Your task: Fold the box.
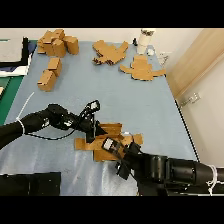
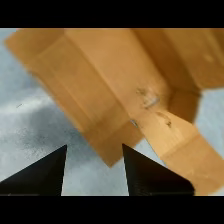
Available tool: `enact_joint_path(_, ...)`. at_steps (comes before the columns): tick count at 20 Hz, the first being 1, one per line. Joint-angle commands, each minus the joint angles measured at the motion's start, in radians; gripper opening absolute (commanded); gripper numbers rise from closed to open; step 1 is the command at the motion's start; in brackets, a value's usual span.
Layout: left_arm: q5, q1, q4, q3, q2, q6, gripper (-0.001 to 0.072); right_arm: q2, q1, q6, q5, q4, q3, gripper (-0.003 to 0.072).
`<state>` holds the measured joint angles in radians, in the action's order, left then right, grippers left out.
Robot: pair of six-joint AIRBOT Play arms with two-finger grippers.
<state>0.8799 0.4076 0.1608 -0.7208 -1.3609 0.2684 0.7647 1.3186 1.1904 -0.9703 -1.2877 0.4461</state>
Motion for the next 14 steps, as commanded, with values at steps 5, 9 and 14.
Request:
enact_joint_path(5,-0.001,0.0,0.0,-0.001,0.0,0.0,0.0014,0.1,0.068,0.1,0.068,0.174,-0.046,0.0523)
enact_joint_path(9,0.0,0.0,0.0,-0.001,0.0,0.0,0.0014,0.109,0.068,-0.051,0.063,0.285,-0.037,0.0522)
enact_joint_path(14,0.0,0.0,0.0,-0.001,0.0,0.0,0.0014,0.082,0.068,-0.102,0.037,0.286,0.01,0.0522)
